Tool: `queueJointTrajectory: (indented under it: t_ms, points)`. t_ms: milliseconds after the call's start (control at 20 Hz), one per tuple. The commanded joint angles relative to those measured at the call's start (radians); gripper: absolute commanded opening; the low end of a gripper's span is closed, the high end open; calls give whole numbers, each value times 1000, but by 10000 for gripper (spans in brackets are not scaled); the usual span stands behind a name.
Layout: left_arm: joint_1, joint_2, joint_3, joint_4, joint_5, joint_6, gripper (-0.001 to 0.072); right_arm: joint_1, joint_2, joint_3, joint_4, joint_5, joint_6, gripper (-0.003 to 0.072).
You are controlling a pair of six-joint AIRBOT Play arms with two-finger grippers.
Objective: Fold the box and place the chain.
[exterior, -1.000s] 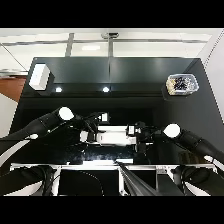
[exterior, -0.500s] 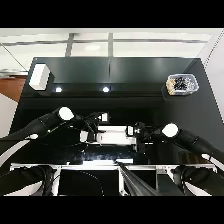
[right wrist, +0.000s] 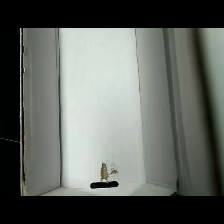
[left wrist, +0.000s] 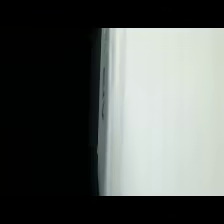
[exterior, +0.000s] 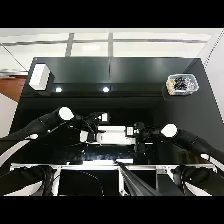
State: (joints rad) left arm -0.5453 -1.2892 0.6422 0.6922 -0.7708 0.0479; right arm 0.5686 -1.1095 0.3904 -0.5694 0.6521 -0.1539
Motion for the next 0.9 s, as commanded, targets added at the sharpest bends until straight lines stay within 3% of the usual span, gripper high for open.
queueJointTrajectory:
  t_ms: [0,250,350,400,650,700,750,850]
  points:
    - [0,0,0,0,1,0,29,1,0,0,1,-3,-1,555]
    - [0,1,1,0,5,0,52,1,0,0,1,-3,-1,537]
    - [0,1,2,0,5,0,269,1,0,0,1,-3,-1,298]
    - [0,1,6,0,4,0,309,1,0,0,0,-2,-1,308]
    - [2,16,52,37,-2,-45,341,1,0,0,0,-2,-1,309]
    - [6,34,59,74,-1,-81,520,1,-1,0,0,-2,-1,308]
    - [15,61,62,121,0,-146,651,1,0,0,0,-2,-1,308]
    - [50,130,62,222,-37,-320,652,1,0,0,0,-2,-1,308]
